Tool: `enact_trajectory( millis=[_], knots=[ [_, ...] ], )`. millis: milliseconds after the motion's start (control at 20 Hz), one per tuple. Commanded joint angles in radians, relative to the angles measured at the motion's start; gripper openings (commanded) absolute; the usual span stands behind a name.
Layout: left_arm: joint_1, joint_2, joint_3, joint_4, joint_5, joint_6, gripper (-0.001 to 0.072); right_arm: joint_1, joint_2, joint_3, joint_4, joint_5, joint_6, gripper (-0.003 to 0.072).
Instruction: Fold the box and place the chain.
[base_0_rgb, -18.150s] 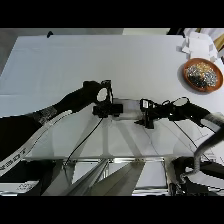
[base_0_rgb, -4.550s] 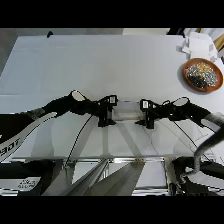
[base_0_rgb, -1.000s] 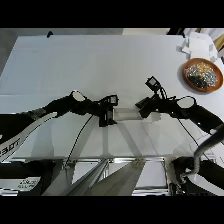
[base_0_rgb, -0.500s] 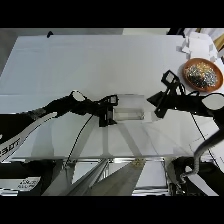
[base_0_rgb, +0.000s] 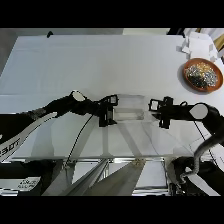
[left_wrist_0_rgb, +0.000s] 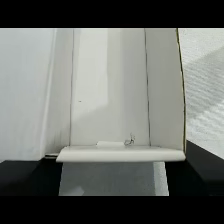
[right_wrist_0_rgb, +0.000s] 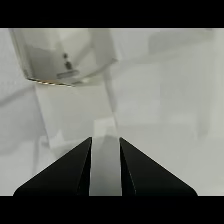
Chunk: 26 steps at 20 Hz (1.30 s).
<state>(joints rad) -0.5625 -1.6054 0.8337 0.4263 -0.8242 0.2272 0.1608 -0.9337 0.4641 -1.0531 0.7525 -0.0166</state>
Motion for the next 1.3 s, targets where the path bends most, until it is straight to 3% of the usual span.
enact_trajectory(
  millis=[0,750,1250],
  knots=[
    [0.000,0.001,0.000,0.000,-0.002,0.000,0.0252,0.040,-0.066,-0.019,0.099,-0.036,-0.211,0.0173],
    [0.000,0.001,0.000,0.000,-0.002,0.000,0.0252,0.051,-0.123,-0.019,0.333,-0.061,-0.337,0.0151],
    [0.000,0.001,0.000,0.000,-0.002,0.000,0.0252,0.121,-0.126,-0.019,0.365,-0.111,-0.359,0.0151]
  ],
)
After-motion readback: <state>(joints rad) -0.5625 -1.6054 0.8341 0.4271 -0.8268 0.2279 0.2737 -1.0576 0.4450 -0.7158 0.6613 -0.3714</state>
